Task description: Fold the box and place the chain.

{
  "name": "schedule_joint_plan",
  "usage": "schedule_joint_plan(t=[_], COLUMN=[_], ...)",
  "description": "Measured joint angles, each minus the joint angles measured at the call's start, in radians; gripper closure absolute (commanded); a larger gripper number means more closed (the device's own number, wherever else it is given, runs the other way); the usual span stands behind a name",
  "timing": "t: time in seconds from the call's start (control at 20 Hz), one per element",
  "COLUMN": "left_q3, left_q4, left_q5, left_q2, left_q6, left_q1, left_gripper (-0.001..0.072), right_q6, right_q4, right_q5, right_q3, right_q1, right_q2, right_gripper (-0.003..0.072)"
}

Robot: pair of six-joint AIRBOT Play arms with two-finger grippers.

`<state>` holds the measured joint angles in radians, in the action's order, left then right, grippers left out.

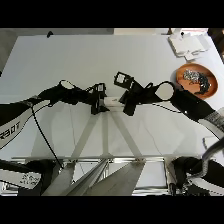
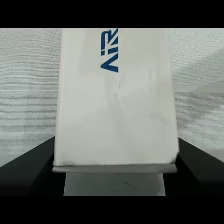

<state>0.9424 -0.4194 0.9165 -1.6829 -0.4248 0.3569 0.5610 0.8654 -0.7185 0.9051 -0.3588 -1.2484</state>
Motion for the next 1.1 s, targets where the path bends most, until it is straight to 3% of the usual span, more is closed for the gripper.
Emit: schedule_joint_plan(t=[0.3, 0.7, 1.1], left_q3=[0.0, 0.0, 0.0], left_q4=[0.0, 0.0, 0.0], left_q5=[0.0, 0.0, 0.0], left_q2=[0.0, 0.0, 0.0], left_q6=[0.0, 0.0, 0.0], left_q1=[0.0, 0.0, 0.0], left_gripper=[0.0537, 0.0537, 0.0537], right_q6=[0.083, 0.233, 0.251], right_q4=[-0.294, -0.279, -0.253], right_q5=[0.04, 0.016, 0.003], right_q3=[0.0, 0.0, -0.002], right_q1=[0.017, 0.02, 0.052], right_q2=[-0.121, -0.232, -0.167], right_gripper=[0.068, 0.068, 0.068])
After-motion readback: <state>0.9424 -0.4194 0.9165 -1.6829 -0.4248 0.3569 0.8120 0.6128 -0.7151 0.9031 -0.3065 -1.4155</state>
